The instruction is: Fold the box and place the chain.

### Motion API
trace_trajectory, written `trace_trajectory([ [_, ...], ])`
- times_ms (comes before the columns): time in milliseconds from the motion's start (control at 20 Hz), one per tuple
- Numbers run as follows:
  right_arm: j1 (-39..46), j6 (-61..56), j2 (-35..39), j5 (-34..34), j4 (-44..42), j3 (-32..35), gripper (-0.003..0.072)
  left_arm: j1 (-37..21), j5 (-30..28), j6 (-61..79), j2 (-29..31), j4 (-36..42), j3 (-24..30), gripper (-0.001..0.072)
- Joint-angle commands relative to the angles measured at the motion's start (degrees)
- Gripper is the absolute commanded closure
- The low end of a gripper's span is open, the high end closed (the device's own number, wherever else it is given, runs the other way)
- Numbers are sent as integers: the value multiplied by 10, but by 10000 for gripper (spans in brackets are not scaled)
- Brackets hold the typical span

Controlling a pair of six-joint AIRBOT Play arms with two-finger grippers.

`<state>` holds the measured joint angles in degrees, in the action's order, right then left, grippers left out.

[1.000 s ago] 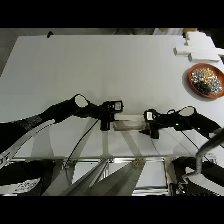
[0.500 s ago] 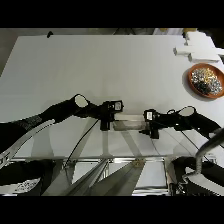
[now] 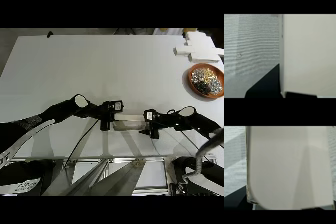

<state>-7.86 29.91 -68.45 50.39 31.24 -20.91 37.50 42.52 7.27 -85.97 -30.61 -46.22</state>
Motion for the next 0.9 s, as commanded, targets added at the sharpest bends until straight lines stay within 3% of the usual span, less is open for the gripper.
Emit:
trace_trajectory([
  [0, 0, 0, 0, 0, 0, 0, 273, 0, 1, 2, 1, 0, 0, 697],
  [50, 0, 0, 0, 0, 0, 0, 273, -1, 1, 2, 5, -2, 0, 645],
  [150, 0, 0, 0, 0, 0, 0, 273, -5, -2, 2, 20, -4, 0, 332],
  [200, 0, 0, 0, 0, 0, 0, 273, -9, -4, 2, 30, -4, 0, 239],
  [250, 0, 0, 0, 0, 0, 0, 273, -15, -4, 2, 41, -5, 0, 207],
  [450, 0, 0, 0, 0, 0, 0, 273, -54, 2, -68, 92, -61, 0, 208],
  [550, 0, 0, 0, 0, 0, 0, 273, -77, 41, -147, 123, -135, 0, 234],
  [600, 0, 0, 0, 0, 0, 0, 273, -85, 71, -182, 140, -173, 0, 328],
  [700, 0, 0, 0, 0, 0, 0, 273, -88, 158, -215, 179, -253, 0, 711],
  [850, 0, 0, 0, 0, 0, 0, 273, -66, 267, -264, 228, -295, 0, 706],
])
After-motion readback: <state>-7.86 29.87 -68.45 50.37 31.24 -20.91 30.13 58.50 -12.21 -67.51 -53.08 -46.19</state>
